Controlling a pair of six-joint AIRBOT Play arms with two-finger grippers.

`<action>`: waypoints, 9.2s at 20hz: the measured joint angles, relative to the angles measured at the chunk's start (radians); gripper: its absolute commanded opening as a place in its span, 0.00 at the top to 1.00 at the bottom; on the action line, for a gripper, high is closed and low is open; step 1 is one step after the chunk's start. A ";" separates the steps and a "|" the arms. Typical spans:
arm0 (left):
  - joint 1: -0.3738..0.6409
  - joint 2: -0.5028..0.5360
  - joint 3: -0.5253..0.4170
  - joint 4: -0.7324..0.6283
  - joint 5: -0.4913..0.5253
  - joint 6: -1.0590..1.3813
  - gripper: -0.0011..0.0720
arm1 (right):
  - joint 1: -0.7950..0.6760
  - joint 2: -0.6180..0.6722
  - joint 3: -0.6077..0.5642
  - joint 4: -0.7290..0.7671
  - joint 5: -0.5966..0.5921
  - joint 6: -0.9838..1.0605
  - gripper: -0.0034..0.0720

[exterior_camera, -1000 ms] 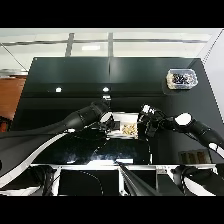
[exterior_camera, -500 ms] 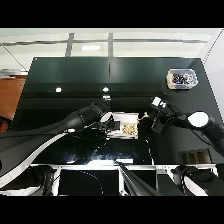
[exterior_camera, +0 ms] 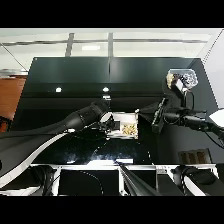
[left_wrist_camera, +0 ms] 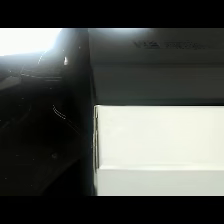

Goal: Fold the box and place the chain.

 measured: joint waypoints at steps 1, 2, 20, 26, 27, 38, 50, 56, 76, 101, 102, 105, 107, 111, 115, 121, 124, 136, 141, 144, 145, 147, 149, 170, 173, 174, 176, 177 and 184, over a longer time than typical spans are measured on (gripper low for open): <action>0.000 0.000 0.000 0.000 0.000 0.000 0.94 | 0.006 0.002 0.002 0.028 0.005 0.002 0.87; 0.000 0.000 0.000 0.000 0.000 0.000 0.94 | 0.014 0.003 0.003 0.055 0.010 0.003 0.87; 0.000 0.000 0.000 0.000 0.000 0.000 0.94 | 0.052 0.001 0.005 -0.025 0.079 0.046 0.87; 0.000 0.000 0.000 0.000 0.000 0.000 0.94 | 0.052 0.001 0.005 -0.059 0.120 0.075 0.30; 0.000 0.000 0.000 0.000 0.000 0.000 0.94 | 0.052 0.001 0.005 -0.063 0.119 0.082 0.30; 0.000 0.000 0.000 0.000 0.000 0.000 0.94 | 0.052 -0.009 -0.102 -0.474 -0.009 0.093 0.02; 0.000 0.000 0.000 0.000 -0.001 0.000 0.94 | 0.069 -0.154 -0.277 -0.285 -0.148 -0.339 0.02; 0.000 0.000 0.000 0.000 -0.001 0.000 0.94 | 0.180 -0.211 -0.281 -0.270 -0.248 -0.443 0.03; 0.000 0.000 0.000 0.000 -0.002 0.000 0.94 | 0.218 -0.237 -0.280 -0.208 -0.322 -0.441 0.90; 0.000 0.000 0.000 -0.003 0.002 0.000 0.94 | 0.162 -0.068 0.039 -0.247 -0.016 0.303 0.06; 0.000 0.000 0.000 -0.003 0.003 0.000 0.94 | 0.158 -0.068 0.039 -0.267 -0.024 0.327 0.06; 0.000 -0.003 0.000 -0.003 0.003 0.002 0.94 | 0.109 -0.069 0.039 -0.350 -0.013 0.399 0.06; 0.000 -0.007 0.001 -0.003 0.001 0.004 0.94 | 0.056 -0.069 0.039 -0.390 0.019 0.428 0.06; 0.000 -0.013 0.006 -0.003 -0.013 0.010 0.94 | -0.065 -0.069 0.039 -0.433 0.081 0.454 0.06; 0.000 -0.016 0.023 0.003 -0.054 0.013 0.57 | -0.167 -0.069 0.039 -0.445 0.101 0.463 0.06; -0.002 -0.008 0.080 0.014 -0.117 0.039 0.20 | -0.215 -0.069 0.039 -0.447 0.088 0.466 0.06; -0.003 0.021 0.134 0.037 -0.190 0.135 0.20 | -0.220 -0.069 0.039 -0.448 0.075 0.466 0.06; 0.290 0.329 -0.040 0.076 -0.379 0.671 0.20 | -0.224 -0.069 0.039 -0.452 -0.031 0.466 0.06; 0.562 0.407 -0.279 -0.399 -0.100 1.064 0.20 | -0.224 -0.069 0.039 -0.452 -0.047 0.466 0.06; 0.644 0.400 -0.356 -0.661 0.010 1.385 0.13 | -0.224 -0.069 0.039 -0.452 -0.035 0.466 0.06; 0.657 0.394 -0.369 -0.709 0.032 1.479 0.01 | -0.224 -0.069 0.039 -0.452 -0.033 0.466 0.06; 0.667 0.386 -0.385 -0.774 0.067 1.704 0.01 | -0.224 -0.069 0.039 -0.452 -0.029 0.466 0.06; 0.653 0.378 -0.395 -0.808 0.080 1.957 0.02 | -0.224 -0.069 0.039 -0.452 -0.027 0.466 0.06; 0.513 0.140 -0.401 -0.964 0.052 2.639 0.02 | -0.224 -0.069 0.039 -0.455 -0.019 0.466 0.06; 0.492 0.137 -0.399 -0.971 0.077 2.638 0.02 | -0.224 -0.069 0.039 -0.455 -0.018 0.466 0.06; 0.484 0.137 -0.399 -0.972 0.085 2.637 0.02 | -0.224 -0.069 0.039 -0.455 -0.016 0.466 0.06; 0.465 0.136 -0.397 -0.976 0.105 2.630 0.02 | -0.224 -0.069 0.039 -0.455 -0.016 0.466 0.06; 0.454 0.136 -0.396 -0.978 0.116 2.627 0.02 | -0.224 -0.069 0.039 -0.455 -0.016 0.466 0.06; 0.422 0.136 -0.393 -0.984 0.158 2.620 0.24 | -0.224 -0.069 0.039 -0.455 -0.016 0.466 0.05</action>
